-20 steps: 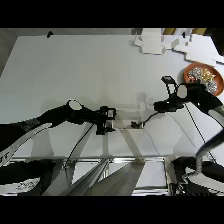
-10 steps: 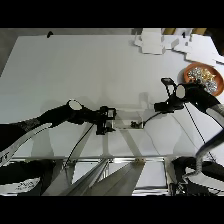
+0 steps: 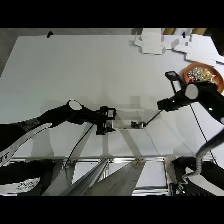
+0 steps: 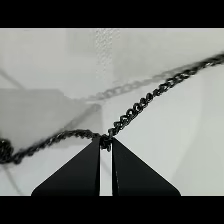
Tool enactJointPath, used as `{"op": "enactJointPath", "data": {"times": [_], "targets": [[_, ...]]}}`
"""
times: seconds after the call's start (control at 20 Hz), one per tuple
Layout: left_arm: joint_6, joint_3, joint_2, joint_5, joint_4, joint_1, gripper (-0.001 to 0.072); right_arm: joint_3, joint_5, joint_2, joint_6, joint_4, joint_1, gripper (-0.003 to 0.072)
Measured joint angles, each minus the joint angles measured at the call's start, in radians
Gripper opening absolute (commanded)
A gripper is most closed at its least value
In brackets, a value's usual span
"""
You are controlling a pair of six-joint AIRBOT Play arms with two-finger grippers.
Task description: Fold the box and place the chain.
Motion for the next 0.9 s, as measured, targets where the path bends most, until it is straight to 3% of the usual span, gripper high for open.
{"op": "enactJointPath", "data": {"times": [0.4,0.9], "targets": [[0.000,0.000,0.000,0.000,0.000,0.000,0.0150,0.000,0.111,0.261,-0.074,0.119,0.000,0.0024],[0.000,0.000,0.000,0.000,0.000,0.000,0.0150,-0.001,0.155,0.338,-0.169,0.320,0.000,0.0024]]}}
